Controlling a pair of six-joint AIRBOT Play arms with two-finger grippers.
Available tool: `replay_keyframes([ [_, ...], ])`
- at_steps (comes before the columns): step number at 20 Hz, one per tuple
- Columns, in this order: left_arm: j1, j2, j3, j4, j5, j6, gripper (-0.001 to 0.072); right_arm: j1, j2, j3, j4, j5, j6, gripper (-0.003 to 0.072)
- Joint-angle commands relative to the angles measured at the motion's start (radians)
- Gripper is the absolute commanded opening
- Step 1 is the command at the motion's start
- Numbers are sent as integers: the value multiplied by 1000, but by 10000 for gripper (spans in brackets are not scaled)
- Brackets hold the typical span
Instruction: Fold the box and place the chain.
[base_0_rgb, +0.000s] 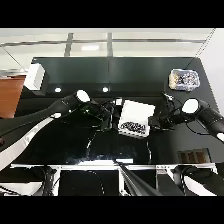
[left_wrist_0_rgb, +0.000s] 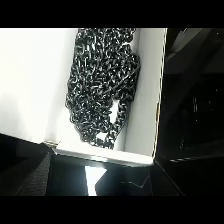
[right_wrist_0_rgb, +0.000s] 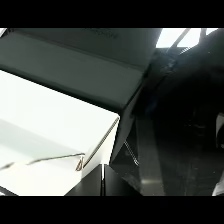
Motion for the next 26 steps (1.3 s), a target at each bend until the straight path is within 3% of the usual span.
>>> replay_keyframes([
  [1, 13, 0, 1, 19, -10, 0, 699, 1, 0, 0, -6, 3, 0, 11],
  [26, 12, -9, 3, -15, 26, 95, 699, 1, 0, 0, -6, 6, 0, 11],
])
